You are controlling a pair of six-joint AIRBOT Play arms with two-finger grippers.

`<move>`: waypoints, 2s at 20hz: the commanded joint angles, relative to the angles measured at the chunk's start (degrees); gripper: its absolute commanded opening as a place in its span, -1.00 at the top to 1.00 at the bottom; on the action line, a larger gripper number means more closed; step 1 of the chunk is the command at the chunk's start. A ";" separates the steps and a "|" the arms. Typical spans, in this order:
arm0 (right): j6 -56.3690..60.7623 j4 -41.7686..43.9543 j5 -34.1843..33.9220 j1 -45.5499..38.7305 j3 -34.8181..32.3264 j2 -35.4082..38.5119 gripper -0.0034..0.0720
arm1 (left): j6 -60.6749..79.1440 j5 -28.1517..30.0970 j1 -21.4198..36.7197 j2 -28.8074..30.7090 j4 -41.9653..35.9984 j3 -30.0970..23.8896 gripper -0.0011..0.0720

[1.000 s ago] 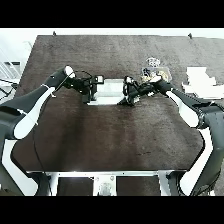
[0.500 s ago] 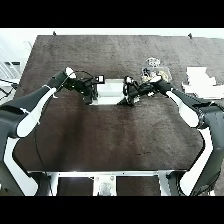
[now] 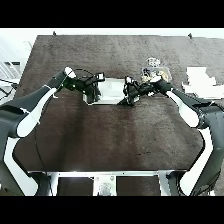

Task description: Fold the box and place the chain.

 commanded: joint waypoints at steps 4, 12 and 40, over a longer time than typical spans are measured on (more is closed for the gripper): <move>0.07 0.04 -0.04 0.04 -0.02 -0.04 -0.38 | -1.01 0.00 -0.02 -0.02 -0.44 -0.02 -0.72; 0.07 0.04 -0.04 0.04 -0.02 -0.04 -0.38 | -1.03 0.35 -0.02 -0.02 -0.44 -1.79 -0.90; 0.07 0.04 -0.04 0.04 -0.02 -0.04 -0.38 | -3.48 -8.68 5.18 5.44 0.39 -1.16 0.93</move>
